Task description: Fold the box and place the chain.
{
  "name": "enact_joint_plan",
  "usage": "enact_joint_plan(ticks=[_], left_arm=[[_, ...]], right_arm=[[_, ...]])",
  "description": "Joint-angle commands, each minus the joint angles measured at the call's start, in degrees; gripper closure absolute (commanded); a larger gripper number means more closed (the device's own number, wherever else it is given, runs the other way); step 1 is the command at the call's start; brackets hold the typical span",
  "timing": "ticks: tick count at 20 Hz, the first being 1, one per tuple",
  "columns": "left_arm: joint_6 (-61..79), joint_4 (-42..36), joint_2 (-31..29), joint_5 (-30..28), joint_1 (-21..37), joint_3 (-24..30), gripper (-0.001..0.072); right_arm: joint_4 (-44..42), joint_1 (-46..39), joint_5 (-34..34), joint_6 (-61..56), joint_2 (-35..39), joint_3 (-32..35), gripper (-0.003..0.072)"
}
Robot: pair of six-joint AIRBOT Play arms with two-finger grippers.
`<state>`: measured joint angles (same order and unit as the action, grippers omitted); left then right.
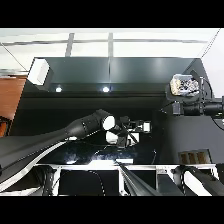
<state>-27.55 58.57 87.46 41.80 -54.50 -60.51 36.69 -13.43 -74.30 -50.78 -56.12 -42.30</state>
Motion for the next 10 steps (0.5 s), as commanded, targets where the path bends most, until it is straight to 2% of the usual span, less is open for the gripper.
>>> enact_joint_plan(ticks=[1,5,8,10], left_arm=[[-7.6,5.7,-3.0,2.2,2.7,0.0,0.0435],[-17.8,12.6,-8.1,13.6,15.6,0.0,0.0432],[-29.0,21.5,-10.5,22.7,30.7,0.0,0.0432],[-33.7,25.5,-11.3,26.2,42.4,0.0,0.0432]], right_arm=[[0.0,0.0,-0.2,0.0,0.0,0.0,0.0672],[0.0,0.0,-0.2,0.0,0.0,0.0,0.0672],[0.0,0.0,-0.2,-0.7,0.0,0.0,0.0672],[0.0,0.0,-0.2,-0.9,0.0,0.0,0.0672]])
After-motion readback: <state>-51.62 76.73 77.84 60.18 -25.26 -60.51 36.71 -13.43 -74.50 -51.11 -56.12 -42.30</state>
